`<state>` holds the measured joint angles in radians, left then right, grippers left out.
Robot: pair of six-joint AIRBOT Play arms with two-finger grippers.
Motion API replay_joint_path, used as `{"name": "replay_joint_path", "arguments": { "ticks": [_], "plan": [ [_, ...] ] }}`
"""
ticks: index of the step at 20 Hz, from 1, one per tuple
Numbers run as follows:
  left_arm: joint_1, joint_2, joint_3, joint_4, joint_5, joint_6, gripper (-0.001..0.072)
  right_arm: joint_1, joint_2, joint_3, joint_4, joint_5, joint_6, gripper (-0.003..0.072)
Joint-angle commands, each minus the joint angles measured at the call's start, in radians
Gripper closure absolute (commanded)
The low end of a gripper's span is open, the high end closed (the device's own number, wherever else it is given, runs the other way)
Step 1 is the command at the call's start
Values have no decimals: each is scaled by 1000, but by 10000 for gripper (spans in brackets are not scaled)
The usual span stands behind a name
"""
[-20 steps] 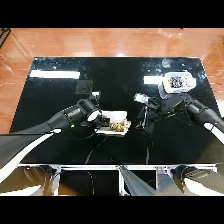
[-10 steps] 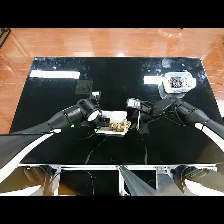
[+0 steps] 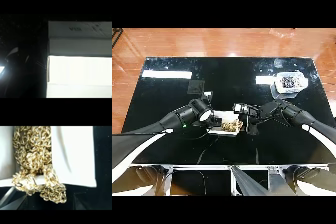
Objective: Fold the box and place the chain.
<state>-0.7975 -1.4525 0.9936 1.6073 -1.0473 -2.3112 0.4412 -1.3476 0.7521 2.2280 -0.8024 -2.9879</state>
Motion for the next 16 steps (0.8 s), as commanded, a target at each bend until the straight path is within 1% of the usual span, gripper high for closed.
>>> {"name": "replay_joint_path", "arguments": {
  "ticks": [1, 2, 3, 4, 5, 7, 8, 11, 14, 16],
  "plan": [
    [-1, 0, 1, 0, 2, 0, 681, 23, -7, 0, -3, 16, 0, -21],
    [-1, 0, 1, 0, 1, 0, 681, 34, -10, 0, -3, 17, 0, -21],
    [-1, 0, 1, 0, 1, 0, 682, 42, -12, 0, -3, 16, 0, 25],
    [-1, 0, 1, 0, 1, 0, 682, 47, -12, 0, -6, 14, 0, 221],
    [-1, 0, 1, 0, 0, 0, 681, 47, -12, 0, -7, 13, 0, 352],
    [-1, 0, 1, 0, 0, 0, 681, 45, -12, 0, -23, 0, 1, 646],
    [-1, 0, 1, 0, 0, 0, 682, 45, -11, 0, -32, -13, 3, 664],
    [0, 0, 1, 0, 0, 0, 682, 43, 10, 0, -70, -15, 58, 664],
    [0, 0, 1, 0, 1, 0, 682, 22, 71, 0, -93, -14, 139, 665],
    [0, 0, 1, 0, 0, 0, 681, -7, 132, 1, -93, -18, 217, 665]
  ]
}}
